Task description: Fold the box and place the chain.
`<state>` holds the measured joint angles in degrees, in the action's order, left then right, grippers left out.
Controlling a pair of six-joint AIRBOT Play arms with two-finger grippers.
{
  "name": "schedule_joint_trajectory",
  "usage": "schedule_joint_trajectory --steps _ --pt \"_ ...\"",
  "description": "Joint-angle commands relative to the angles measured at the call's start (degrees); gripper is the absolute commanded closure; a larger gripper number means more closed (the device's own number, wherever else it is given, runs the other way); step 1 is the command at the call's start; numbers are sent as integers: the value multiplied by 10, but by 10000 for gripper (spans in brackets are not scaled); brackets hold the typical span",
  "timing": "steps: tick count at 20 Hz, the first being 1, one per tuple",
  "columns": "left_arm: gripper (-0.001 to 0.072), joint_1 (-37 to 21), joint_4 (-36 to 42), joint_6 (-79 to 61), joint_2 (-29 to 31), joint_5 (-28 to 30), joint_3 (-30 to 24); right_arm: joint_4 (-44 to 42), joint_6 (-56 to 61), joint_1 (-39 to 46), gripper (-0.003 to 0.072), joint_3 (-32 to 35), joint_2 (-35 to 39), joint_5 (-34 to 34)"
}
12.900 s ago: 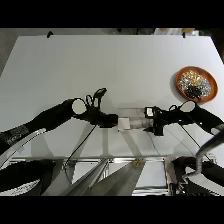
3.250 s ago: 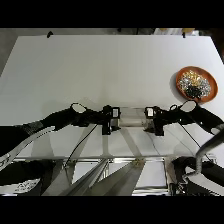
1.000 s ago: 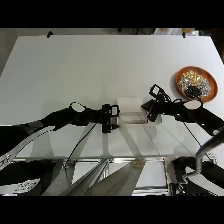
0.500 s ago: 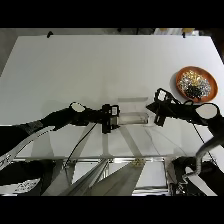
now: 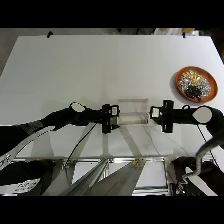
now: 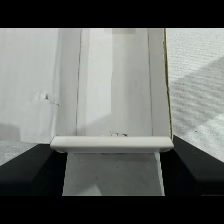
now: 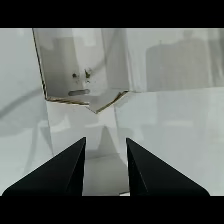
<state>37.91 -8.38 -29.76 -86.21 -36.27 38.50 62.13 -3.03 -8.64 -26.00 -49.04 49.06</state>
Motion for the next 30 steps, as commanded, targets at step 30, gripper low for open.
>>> schedule_joint_trajectory --steps 30 --pt "398 0 0 0 0 0 0 -237 -181 -2 347 8 -137 -3"
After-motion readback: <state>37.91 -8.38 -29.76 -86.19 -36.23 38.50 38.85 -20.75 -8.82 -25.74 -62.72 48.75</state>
